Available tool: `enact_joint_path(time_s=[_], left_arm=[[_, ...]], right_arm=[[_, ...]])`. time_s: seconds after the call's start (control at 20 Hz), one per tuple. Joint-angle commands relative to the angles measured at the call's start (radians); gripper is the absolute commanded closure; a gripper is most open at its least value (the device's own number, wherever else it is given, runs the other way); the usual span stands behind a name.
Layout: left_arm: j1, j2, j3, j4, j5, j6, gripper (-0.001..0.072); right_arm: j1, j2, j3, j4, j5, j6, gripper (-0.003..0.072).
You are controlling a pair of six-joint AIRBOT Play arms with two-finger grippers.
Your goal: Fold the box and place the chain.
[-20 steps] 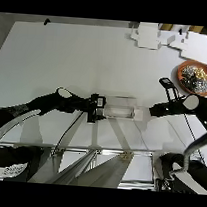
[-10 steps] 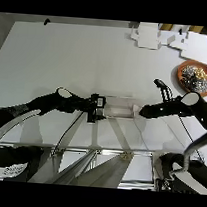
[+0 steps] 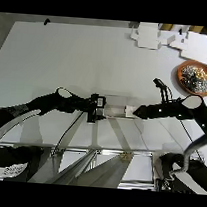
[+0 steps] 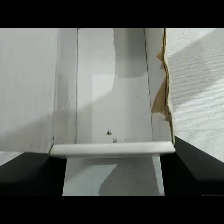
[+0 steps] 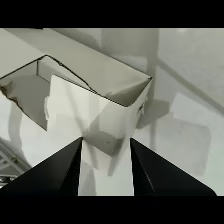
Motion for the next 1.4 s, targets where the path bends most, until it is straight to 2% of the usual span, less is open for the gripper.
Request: enact_joint_path(time_s=[0.0,0.25,0.45,0.55,0.6,0.85,1.1,1.35], left_arm=[[0.000,0.000,0.000,0.000,0.000,0.000,0.0497],[0.000,0.000,0.000,0.000,0.000,0.000,0.0497],[0.000,0.000,0.000,0.000,0.000,0.000,0.0497],[0.000,0.000,0.000,0.000,0.000,0.000,0.0497],[0.000,0.000,0.000,0.000,0.000,0.000,0.0497],[0.000,0.000,0.000,0.000,0.000,0.000,0.0497],[0.000,0.000,0.000,0.000,0.000,0.000,0.0497],[0.000,0.000,0.000,0.000,0.000,0.000,0.0497]], right_arm=[[0.035,0.003,-0.018,0.046,-0.080,0.010,0.0344],[0.041,0.003,-0.015,0.044,-0.108,0.126,0.0345],[0.129,0.003,0.019,-0.089,-0.152,0.282,0.0342],[0.165,0.003,0.048,-0.160,-0.164,0.361,0.0269],[0.182,0.003,0.063,-0.198,-0.164,0.386,0.0263],[0.300,-0.017,0.134,-0.431,-0.156,0.548,0.0264],[0.430,-0.100,0.181,-0.491,-0.138,0.655,0.0265],[0.464,-0.142,0.195,-0.660,-0.080,0.895,0.0291]])
